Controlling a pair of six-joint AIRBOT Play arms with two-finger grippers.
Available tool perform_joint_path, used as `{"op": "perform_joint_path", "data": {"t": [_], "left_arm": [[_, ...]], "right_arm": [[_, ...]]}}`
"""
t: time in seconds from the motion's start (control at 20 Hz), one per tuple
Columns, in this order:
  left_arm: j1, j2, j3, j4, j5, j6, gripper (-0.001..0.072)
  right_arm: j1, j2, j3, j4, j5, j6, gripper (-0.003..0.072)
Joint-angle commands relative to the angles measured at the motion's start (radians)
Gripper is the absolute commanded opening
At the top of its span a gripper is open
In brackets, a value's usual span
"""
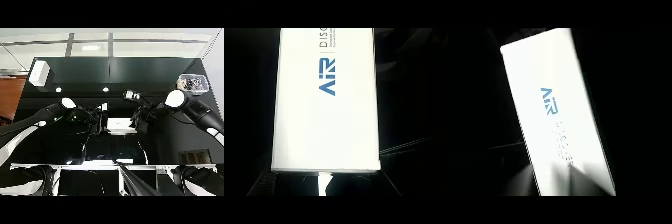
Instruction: Fold the box and place the chain.
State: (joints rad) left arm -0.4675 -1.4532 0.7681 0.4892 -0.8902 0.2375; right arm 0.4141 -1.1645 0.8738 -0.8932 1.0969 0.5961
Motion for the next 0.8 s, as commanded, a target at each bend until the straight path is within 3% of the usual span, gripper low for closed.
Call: {"op": "perform_joint_path", "data": {"t": [0.0, 0.05, 0.25, 0.35, 0.55, 0.75], "left_arm": [[0.0, -0.001, 0.001, 0.0, 0.0, 0.002, 0.0351], [0.0, -0.001, 0.001, 0.0, 0.0, 0.002, 0.0352], [0.0, -0.001, 0.001, 0.0, 0.0, 0.002, 0.0351], [0.0, -0.001, 0.001, 0.0, 0.0, 0.002, 0.0351], [0.0, -0.001, 0.001, 0.0, 0.0, 0.002, 0.0352], [0.0, -0.001, 0.001, 0.0, 0.0, 0.002, 0.0351]], "right_arm": [[-0.06, 0.047, 0.011, 0.031, 0.045, 0.236, 0.0018], [-0.088, 0.047, -0.015, 0.093, 0.058, 0.251, 0.0017], [-0.17, 0.03, -0.24, 0.573, -0.01, 0.215, 0.0017], [-0.169, 0.011, -0.307, 0.691, -0.045, 0.216, 0.0017], [-0.169, -0.031, -0.328, 0.681, -0.101, 0.236, 0.0018], [-0.169, -0.073, -0.328, 0.574, -0.14, 0.285, 0.0018]]}}
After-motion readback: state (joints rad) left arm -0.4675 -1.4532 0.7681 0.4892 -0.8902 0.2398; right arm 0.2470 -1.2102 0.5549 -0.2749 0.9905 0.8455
